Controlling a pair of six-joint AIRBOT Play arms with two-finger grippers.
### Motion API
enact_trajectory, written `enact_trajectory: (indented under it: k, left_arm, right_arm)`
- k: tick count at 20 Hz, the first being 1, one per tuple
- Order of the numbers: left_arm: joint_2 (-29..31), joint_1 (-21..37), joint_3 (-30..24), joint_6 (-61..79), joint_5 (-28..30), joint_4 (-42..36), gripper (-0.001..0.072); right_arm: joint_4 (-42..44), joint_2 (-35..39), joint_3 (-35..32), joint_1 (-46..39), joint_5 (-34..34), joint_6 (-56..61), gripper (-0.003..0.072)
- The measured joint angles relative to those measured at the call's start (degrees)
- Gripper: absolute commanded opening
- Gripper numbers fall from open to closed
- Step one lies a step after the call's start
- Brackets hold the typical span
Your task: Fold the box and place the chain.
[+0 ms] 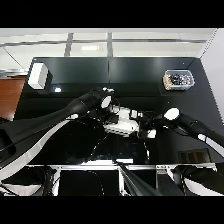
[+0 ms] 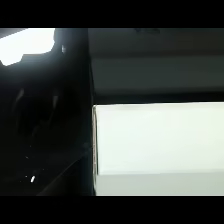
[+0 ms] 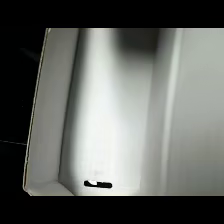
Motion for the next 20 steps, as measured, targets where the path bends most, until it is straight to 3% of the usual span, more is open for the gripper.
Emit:
enact_trajectory:
  k: [9,16,17,19,20]
  left_arm:
    - [0.00,0.02,0.00,-8.55,-0.48,0.81,0.0026]
    - [0.00,0.02,0.00,-11.10,-0.22,-0.13,0.0028]
    - [0.00,0.02,0.00,-11.21,-0.13,-0.28,0.0029]
    - [0.00,0.02,0.00,-11.32,0.00,-0.35,0.0029]
    - [0.00,0.02,0.00,-11.39,-0.02,-0.44,0.0028]
  right_arm:
    - [-11.74,7.98,0.04,-5.81,5.16,9.22,0.0689]
    - [-8.85,8.26,0.04,-6.43,3.87,1.60,0.0687]
    - [-7.32,7.91,0.04,-6.38,3.37,0.09,0.0651]
    - [-4.09,6.88,0.04,-6.25,2.64,-2.47,0.0650]
    - [-2.89,6.43,0.04,-6.14,2.45,-3.23,0.0524]
